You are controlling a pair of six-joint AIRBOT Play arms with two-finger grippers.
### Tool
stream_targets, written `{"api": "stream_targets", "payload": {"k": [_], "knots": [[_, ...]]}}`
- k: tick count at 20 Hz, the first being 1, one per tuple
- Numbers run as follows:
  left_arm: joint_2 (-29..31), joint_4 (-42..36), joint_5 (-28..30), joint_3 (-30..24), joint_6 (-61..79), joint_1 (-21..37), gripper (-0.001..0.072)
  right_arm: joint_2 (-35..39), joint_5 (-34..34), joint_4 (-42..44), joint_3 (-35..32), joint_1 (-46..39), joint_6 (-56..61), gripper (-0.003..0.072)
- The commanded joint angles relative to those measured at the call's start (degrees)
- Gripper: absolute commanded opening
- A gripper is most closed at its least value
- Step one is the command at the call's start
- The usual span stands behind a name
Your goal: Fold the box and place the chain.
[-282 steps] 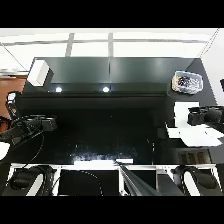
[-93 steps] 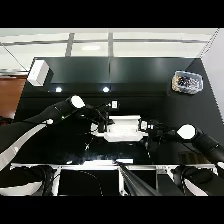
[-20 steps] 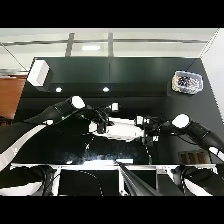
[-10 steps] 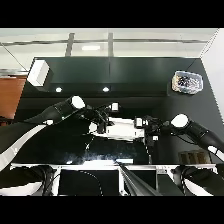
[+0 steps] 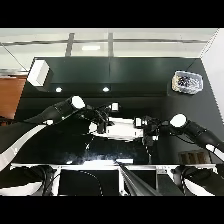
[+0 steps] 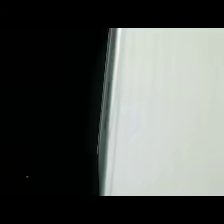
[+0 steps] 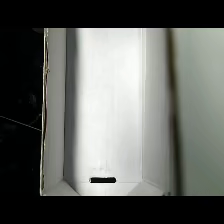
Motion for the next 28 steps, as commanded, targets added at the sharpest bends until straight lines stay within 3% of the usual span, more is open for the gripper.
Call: {"api": "stream_targets", "payload": {"k": [1, 13, 15, 17, 19, 20, 22, 24, 28], "knots": [[-0.04, 0.0, 0.0, -0.02, 0.02, 0.0, 0.0028, -1.2, -0.2, -0.81, -0.04, 0.04, -0.98, 0.0633], [-0.04, 0.0, -0.02, -0.02, 0.02, 0.0, 0.0029, -1.49, -0.39, -2.23, -0.04, 0.02, -1.01, 0.0624], [-0.04, -0.02, -0.17, -0.02, 0.0, 0.0, 0.0029, -1.49, -0.39, -2.23, -0.04, 0.02, -1.01, 0.047], [-0.04, 0.0, -1.31, 0.09, -2.1, 0.11, 0.0029, -1.49, -0.37, -2.23, -0.02, 0.02, -1.01, 0.0422], [0.39, 0.2, -2.34, 0.11, -3.3, 0.11, 0.0032, -1.49, -0.37, -2.23, -0.02, 0.02, -1.01, 0.0422], [1.05, 0.57, -3.3, 0.11, -3.21, 0.11, 0.0088, -1.49, -0.37, -2.23, -0.04, 0.02, -1.01, 0.0422], [3.52, 2.89, -3.89, 0.09, -3.41, 0.11, 0.0408, -1.49, -0.37, -2.27, -0.02, 0.02, -1.09, 0.041], [7.08, 6.62, -4.35, 0.09, -8.74, 0.26, 0.0651, -1.49, -0.35, -2.29, -0.02, 0.04, -1.84, 0.0215], [13.44, 18.51, -12.72, 0.09, -23.34, 0.85, 0.0672, -1.49, -0.31, -2.29, -0.02, 0.04, -2.29, 0.0191]]}}
